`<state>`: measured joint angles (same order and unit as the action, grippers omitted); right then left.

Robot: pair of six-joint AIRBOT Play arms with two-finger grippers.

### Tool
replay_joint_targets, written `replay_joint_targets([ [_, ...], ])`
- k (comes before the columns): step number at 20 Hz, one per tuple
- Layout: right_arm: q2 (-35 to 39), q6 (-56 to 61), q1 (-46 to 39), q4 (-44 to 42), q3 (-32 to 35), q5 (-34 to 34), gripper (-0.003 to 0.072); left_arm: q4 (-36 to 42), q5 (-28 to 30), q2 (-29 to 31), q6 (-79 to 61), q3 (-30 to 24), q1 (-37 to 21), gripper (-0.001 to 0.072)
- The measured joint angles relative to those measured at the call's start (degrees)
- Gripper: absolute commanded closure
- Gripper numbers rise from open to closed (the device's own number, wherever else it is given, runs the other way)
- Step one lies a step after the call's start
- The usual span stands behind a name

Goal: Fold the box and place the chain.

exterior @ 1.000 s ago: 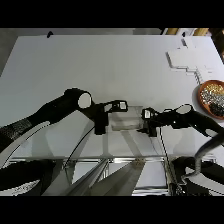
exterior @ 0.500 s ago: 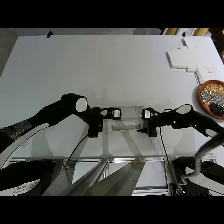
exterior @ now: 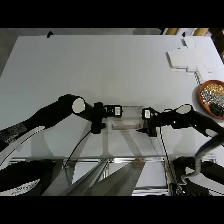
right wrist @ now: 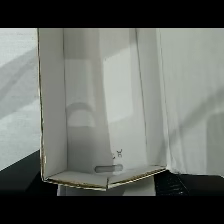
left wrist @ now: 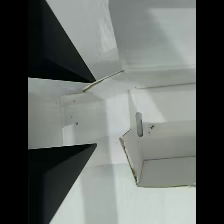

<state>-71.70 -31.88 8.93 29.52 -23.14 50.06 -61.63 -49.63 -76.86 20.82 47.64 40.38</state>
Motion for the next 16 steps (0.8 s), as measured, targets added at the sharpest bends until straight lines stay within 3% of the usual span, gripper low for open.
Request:
replay_joint_targets([
  [4,0.0,0.0,0.0,0.0,0.0,0.0,0.0307,0.5,0.5,0.1,-0.1,0.0,0.0,0.0301],
  [6,0.0,-0.1,0.0,0.1,0.0,0.1,0.0307,1.1,0.5,0.1,-0.1,0.0,0.4,0.0366],
  [15,0.0,-0.2,0.0,0.1,0.0,0.1,0.0307,6.4,1.4,-1.4,-2.7,0.0,2.4,0.0402],
  [16,0.0,-0.1,0.0,0.1,0.0,0.1,0.0307,6.7,1.6,-1.6,-2.8,0.0,2.5,0.0434],
])
